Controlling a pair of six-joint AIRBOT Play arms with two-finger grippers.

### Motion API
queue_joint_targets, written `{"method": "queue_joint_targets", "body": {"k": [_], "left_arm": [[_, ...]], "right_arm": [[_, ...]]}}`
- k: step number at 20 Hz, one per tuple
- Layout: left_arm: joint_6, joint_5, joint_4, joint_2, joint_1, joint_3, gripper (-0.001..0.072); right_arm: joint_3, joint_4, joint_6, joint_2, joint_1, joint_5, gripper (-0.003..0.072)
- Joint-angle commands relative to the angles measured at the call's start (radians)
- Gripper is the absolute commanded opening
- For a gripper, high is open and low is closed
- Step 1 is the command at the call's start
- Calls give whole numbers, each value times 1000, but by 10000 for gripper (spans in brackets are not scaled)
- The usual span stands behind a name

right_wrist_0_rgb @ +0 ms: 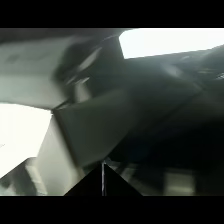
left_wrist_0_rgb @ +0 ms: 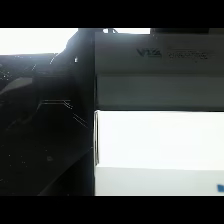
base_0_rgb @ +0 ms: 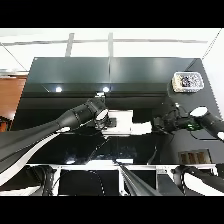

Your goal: Fold the box and place the chain.

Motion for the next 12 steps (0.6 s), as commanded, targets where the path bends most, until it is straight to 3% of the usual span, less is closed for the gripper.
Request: {"method": "queue_joint_targets", "body": {"k": [1, 6, 8, 9, 12], "left_arm": [[0, 0, 0, 0, 1, 1, 23], [0, 0, 0, 0, 1, 1, 23], [0, -1, 0, 0, 1, 1, 23], [0, 0, 0, 0, 1, 1, 23], [0, 0, 0, 0, 1, 1, 23]], "right_arm": [[7, 124, -84, -49, 106, -5, 9], [71, 134, -84, -49, 129, 19, 34], [107, 134, -84, -49, 129, 55, 501], [125, 134, -84, -48, 129, 74, 607], [157, 144, -84, -48, 129, 116, 603]]}}
